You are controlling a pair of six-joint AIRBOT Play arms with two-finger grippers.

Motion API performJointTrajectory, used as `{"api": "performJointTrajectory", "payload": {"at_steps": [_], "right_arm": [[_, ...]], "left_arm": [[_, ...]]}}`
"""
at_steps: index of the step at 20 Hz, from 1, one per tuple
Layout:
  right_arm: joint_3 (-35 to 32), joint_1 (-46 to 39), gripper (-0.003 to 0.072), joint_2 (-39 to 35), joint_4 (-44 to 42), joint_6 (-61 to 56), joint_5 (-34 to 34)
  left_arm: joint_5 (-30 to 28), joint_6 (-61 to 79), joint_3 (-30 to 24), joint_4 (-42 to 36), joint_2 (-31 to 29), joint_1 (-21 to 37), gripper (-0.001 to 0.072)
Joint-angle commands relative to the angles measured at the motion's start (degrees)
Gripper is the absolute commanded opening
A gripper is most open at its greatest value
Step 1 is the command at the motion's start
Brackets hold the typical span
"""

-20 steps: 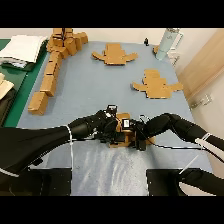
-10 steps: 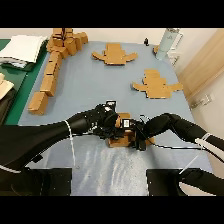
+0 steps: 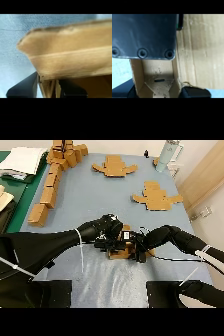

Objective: Fold the box.

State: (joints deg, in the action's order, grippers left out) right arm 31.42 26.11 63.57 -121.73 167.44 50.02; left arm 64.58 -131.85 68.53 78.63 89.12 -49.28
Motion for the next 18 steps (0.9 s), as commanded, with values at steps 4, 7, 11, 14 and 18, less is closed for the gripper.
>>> {"api": "performJointTrajectory", "payload": {"at_steps": [4, 7, 11, 14, 18], "right_arm": [[0.00, -0.02, 0.0584, 0.02, 0.02, -0.02, 0.02], [0.00, -0.02, 0.0584, 0.02, 0.02, -0.02, 0.02], [0.00, -0.02, 0.0584, 0.02, 0.02, -0.02, 0.02], [0.00, -0.02, 0.0584, 0.02, 0.02, -0.02, 0.02], [0.00, -0.02, 0.0584, 0.02, 0.02, -0.02, 0.02]], "left_arm": [[3.32, -1.60, 1.18, -0.26, 1.38, 0.07, 0.0031], [2.91, -1.57, 1.18, -0.26, 1.38, 0.07, 0.0015], [2.91, -1.60, 1.18, -0.46, 1.38, 0.07, 0.0017], [2.91, -1.86, 1.18, -0.42, 1.38, 0.07, 0.0368], [2.91, -2.38, 1.20, -0.17, 1.38, 0.09, 0.0372]]}}
